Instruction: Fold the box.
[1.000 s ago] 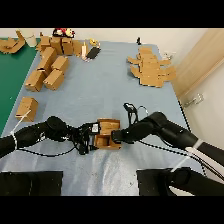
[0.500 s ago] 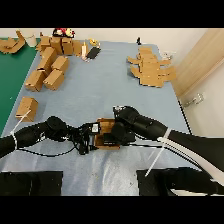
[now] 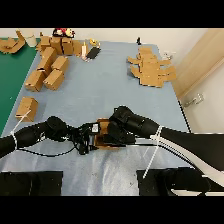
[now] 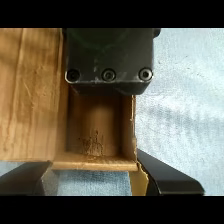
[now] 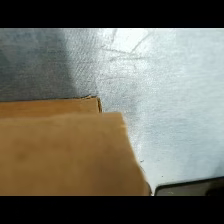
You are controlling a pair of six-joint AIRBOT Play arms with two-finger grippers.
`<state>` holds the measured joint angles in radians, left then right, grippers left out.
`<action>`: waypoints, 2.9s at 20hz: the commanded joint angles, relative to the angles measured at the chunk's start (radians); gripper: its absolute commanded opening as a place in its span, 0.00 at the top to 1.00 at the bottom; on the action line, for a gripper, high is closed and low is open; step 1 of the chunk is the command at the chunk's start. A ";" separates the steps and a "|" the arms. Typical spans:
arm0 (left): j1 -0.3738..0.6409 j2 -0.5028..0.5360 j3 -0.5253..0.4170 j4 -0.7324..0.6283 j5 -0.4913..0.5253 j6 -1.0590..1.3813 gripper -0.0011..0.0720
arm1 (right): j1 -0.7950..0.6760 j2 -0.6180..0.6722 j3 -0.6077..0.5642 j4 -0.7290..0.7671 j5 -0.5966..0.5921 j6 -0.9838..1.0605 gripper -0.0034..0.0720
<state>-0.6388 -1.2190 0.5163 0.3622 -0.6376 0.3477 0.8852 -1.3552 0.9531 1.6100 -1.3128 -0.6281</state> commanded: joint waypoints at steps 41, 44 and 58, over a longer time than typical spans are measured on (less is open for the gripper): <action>0.000 0.001 0.000 0.000 0.000 0.000 0.32 | -0.664 -0.053 -0.124 1.083 -0.015 -1.821 0.95; 0.000 0.001 0.000 0.000 0.001 0.000 0.32 | -0.586 0.026 -0.162 1.057 0.032 -1.858 0.95; 0.000 0.001 0.000 0.000 0.001 0.000 0.32 | -0.304 0.516 -0.482 0.795 0.558 -1.874 0.95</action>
<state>-0.6392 -1.2186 0.5163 0.3622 -0.6373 0.3477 0.5327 -0.9138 0.5159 2.4763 -0.8631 -2.5008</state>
